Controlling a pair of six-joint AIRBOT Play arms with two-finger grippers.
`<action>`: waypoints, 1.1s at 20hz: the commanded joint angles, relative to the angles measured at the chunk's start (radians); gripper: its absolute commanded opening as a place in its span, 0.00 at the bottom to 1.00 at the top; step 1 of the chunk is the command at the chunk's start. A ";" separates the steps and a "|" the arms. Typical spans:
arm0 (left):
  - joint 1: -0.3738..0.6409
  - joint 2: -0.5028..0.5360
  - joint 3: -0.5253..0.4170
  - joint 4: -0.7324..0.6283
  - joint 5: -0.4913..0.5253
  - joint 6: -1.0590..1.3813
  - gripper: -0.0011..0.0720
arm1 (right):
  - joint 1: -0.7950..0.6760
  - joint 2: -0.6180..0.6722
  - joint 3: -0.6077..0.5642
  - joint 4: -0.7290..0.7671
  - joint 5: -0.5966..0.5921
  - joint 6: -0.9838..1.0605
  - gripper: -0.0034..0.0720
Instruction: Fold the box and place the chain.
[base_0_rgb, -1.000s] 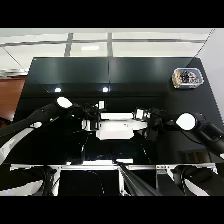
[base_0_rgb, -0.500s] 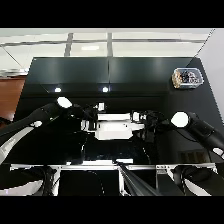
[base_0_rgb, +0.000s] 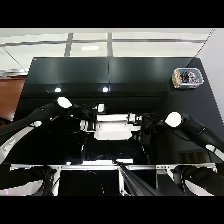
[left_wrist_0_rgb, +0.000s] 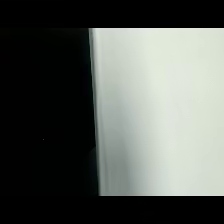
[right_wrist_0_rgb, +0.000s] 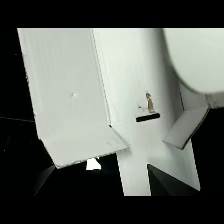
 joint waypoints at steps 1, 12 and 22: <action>-0.001 -0.001 0.000 0.000 -0.002 0.000 0.05 | 0.036 -0.029 0.000 0.092 -0.019 -0.002 0.89; -0.001 0.000 0.000 0.001 -0.002 0.000 0.05 | 0.010 0.025 0.032 0.097 -0.050 -0.027 0.89; -0.003 0.000 0.000 -0.007 -0.002 0.000 0.05 | 0.015 0.025 0.032 0.152 -0.170 -0.240 0.89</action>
